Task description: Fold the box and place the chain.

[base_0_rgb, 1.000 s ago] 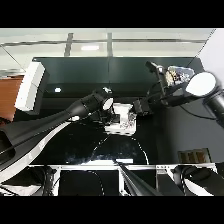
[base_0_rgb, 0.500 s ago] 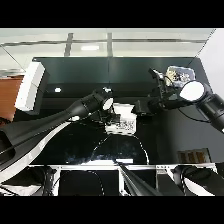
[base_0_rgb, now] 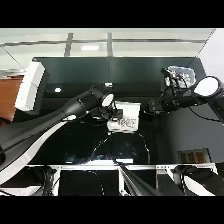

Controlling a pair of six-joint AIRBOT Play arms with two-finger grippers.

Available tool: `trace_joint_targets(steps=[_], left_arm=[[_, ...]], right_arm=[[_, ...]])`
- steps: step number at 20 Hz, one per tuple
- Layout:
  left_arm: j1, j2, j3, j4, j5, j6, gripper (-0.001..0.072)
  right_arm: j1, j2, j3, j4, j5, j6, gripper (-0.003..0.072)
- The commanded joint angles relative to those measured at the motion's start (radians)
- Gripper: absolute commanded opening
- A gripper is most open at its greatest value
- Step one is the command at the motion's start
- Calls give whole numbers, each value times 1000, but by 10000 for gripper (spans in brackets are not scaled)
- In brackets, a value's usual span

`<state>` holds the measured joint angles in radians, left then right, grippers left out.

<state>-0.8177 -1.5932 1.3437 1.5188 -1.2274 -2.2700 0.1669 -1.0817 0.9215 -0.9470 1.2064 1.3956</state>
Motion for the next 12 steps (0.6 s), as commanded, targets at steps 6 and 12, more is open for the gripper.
trace_joint_targets(steps=[6, 12], left_arm=[[138, 355, -203, 329, -161, 65, 499], [703, 627, -637, -469, 122, 786, 498]], right_arm=[[-64, 1, 0, -23, 20, -13, 318], [-80, 1, 0, -23, 23, -13, 319]])
